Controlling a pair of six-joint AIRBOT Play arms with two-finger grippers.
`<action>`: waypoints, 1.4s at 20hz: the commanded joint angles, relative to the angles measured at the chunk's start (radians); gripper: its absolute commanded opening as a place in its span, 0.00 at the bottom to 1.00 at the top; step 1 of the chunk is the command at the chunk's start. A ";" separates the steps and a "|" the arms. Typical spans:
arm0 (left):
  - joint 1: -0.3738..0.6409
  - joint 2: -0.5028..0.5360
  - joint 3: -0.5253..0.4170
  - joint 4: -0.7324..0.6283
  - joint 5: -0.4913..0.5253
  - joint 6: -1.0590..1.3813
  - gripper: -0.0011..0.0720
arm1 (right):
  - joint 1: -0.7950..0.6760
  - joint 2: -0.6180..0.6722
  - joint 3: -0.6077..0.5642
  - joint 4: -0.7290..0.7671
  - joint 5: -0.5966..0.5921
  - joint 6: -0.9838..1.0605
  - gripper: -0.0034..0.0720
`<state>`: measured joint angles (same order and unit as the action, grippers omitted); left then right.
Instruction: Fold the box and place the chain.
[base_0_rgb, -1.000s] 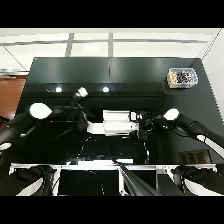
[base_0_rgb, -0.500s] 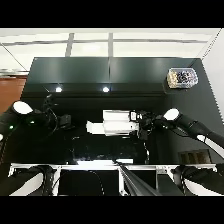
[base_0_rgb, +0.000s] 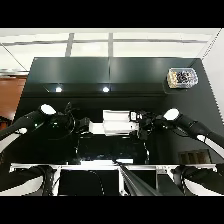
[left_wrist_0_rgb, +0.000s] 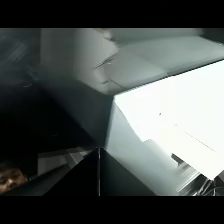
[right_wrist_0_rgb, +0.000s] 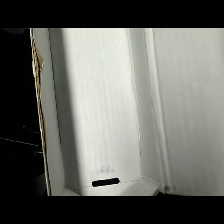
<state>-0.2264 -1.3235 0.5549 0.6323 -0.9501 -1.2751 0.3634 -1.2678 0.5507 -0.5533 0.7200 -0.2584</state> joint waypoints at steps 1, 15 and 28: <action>-0.031 -0.014 0.010 -0.039 0.014 0.045 0.05 | 0.000 0.000 0.000 0.000 0.000 0.000 0.35; -0.035 -0.014 0.175 -0.047 -0.153 0.194 1.00 | 0.000 0.000 0.000 0.000 0.000 0.000 0.35; -0.188 -0.014 0.254 0.101 -0.049 -0.039 0.84 | 0.000 0.000 0.000 0.003 -0.010 0.008 0.35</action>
<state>-0.3668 -1.3376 0.7757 0.6281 -1.0363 -1.1820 0.3634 -1.2678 0.5507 -0.5507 0.7116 -0.2508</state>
